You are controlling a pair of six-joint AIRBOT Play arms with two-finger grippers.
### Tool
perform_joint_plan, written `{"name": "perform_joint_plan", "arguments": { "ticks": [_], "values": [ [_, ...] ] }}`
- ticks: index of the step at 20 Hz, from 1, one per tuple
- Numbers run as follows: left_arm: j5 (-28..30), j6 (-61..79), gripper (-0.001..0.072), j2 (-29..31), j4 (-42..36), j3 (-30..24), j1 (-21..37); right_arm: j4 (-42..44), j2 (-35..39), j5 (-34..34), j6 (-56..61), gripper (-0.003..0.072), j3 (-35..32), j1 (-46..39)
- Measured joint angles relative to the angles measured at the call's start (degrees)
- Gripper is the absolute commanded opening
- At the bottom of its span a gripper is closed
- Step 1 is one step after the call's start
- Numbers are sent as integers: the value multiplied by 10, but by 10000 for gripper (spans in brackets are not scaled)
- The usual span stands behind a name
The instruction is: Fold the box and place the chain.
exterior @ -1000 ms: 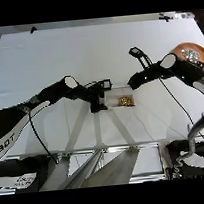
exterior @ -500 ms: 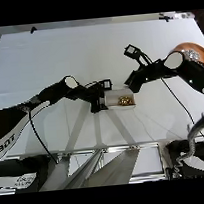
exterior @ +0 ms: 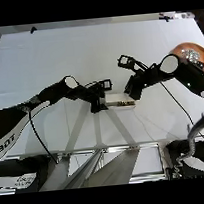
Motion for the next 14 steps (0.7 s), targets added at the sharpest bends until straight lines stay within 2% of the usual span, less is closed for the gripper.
{"name": "perform_joint_plan", "arguments": {
  "ticks": [1, 2, 14],
  "values": [
    [0, 0, 495, 0, 0, 0, 0, -9, 0, 1, -1, 380, 0, 5],
    [0, 0, 495, 0, 0, 0, 0, -16, 0, 1, -1, 387, 0, 9],
    [0, 0, 495, 0, 0, 0, 0, -45, 44, 24, -18, 375, -8, 35]
  ]
}}
